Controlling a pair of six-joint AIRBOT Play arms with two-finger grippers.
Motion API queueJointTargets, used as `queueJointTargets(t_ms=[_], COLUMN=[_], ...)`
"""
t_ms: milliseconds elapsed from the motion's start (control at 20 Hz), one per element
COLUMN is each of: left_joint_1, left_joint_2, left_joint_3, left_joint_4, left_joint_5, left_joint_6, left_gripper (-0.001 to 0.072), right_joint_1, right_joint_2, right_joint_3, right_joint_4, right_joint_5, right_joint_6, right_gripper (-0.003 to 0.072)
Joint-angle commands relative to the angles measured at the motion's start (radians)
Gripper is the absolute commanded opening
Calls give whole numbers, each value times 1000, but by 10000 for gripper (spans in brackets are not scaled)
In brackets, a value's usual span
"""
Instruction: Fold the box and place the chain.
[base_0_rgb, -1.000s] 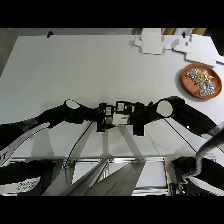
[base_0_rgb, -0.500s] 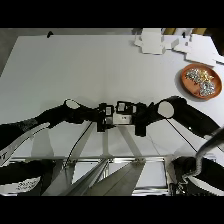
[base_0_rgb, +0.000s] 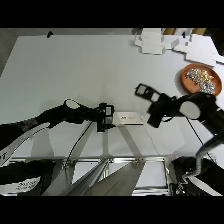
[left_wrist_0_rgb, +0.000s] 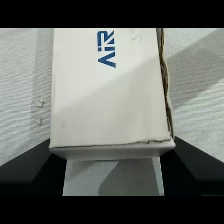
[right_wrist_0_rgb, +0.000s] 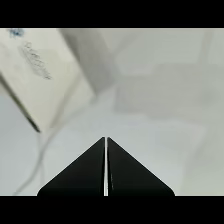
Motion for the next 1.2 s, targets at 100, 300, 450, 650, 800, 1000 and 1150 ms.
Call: queueJointTargets(t_ms=[100, 300, 450, 650, 800, 1000, 1150], left_joint_1=[1, 1, 1, 1, 0, 1, 19], left_joint_2=[0, 0, 0, 0, 0, 0, 17], left_joint_3=[0, 0, 0, 0, 0, 0, 0], left_joint_4=[0, 2, 0, 1, 0, 1, 7], left_joint_5=[1, 2, 3, 1, 0, -38, -37], left_joint_6=[1, 21, 64, 65, 65, 51, -25], left_gripper=[212, 212, 212, 211, 211, 202, 62], right_joint_1=[-229, -280, -280, -280, -280, -280, -280], right_joint_2=[35, 35, 35, 31, 16, -9, -10], right_joint_3=[0, 0, 0, 0, 0, 0, 0], right_joint_4=[-20, -20, -19, -19, -20, -16, -16], right_joint_5=[7, 17, 5, -17, -14, -16, -8], right_joint_6=[190, 200, 200, 200, 200, 200, 200], right_gripper=[15, 16, 16, 16, 16, 16, 16])
